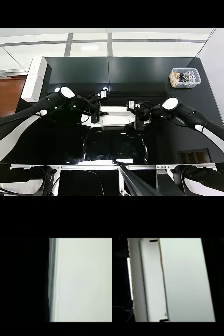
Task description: Fold the box and place the chain.
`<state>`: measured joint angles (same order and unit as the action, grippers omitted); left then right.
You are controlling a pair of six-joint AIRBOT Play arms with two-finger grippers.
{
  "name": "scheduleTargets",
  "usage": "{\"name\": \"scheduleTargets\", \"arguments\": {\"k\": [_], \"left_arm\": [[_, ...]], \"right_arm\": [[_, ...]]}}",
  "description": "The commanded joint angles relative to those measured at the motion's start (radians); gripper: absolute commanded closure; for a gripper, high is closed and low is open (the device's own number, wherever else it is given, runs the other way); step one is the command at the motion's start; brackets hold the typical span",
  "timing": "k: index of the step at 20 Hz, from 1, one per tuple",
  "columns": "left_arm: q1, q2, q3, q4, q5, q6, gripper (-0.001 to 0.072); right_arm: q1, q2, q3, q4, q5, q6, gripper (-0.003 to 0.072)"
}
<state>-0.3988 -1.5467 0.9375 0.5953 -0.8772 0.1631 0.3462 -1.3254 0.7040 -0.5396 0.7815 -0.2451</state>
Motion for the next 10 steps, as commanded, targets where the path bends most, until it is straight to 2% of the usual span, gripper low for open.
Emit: {"name": "scheduleTargets", "arguments": {"k": [1,10], "left_arm": [[0.000,0.000,-0.001,-0.001,0.002,-0.002,0.0681],[0.000,0.000,-0.001,-0.001,0.005,-0.002,0.0681]], "right_arm": [[0.000,-0.023,0.001,-0.051,-0.001,0.005,-0.0016],[-0.014,-0.045,0.001,-0.060,-0.022,0.028,-0.0017]]}}
